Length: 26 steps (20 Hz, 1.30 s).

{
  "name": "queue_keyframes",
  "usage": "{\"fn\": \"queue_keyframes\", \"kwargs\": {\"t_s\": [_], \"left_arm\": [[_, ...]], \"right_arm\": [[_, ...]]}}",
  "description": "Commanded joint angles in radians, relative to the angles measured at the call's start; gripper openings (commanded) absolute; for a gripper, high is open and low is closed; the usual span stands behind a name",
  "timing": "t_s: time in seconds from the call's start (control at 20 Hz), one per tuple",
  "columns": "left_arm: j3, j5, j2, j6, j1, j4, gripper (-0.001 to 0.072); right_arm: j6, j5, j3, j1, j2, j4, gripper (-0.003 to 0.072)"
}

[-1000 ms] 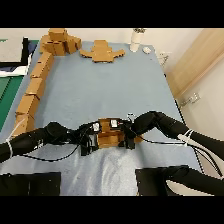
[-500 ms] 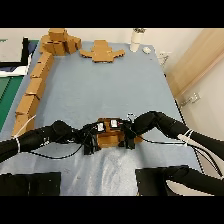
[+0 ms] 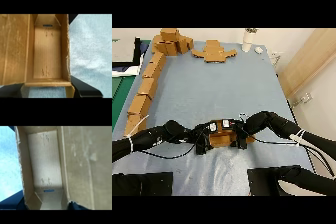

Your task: Fold the box.

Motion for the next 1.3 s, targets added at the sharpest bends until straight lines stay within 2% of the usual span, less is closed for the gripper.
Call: {"fn": "queue_keyframes", "kwargs": {"t_s": [0.0,1.05,1.1,1.15,1.25], "left_arm": [[0.002,0.027,-0.001,-0.003,0.000,0.000,0.0523],[0.002,0.024,-0.001,-0.003,0.000,0.000,0.0523],[0.002,0.024,0.000,-0.003,0.000,0.000,0.0522],[0.002,0.024,0.000,-0.003,0.000,0.000,0.0522],[0.002,0.025,-0.001,-0.003,0.000,0.000,0.0522]], "right_arm": [[0.000,0.000,0.000,0.000,0.000,0.000,0.0591],[0.000,-0.001,0.000,-0.001,0.000,-0.006,0.0593],[0.000,-0.001,0.001,-0.001,0.000,0.009,0.0626],[0.025,-0.018,0.008,-0.001,0.000,0.030,0.0720],[0.135,-0.071,0.043,-0.001,0.001,-0.004,0.0720]]}}
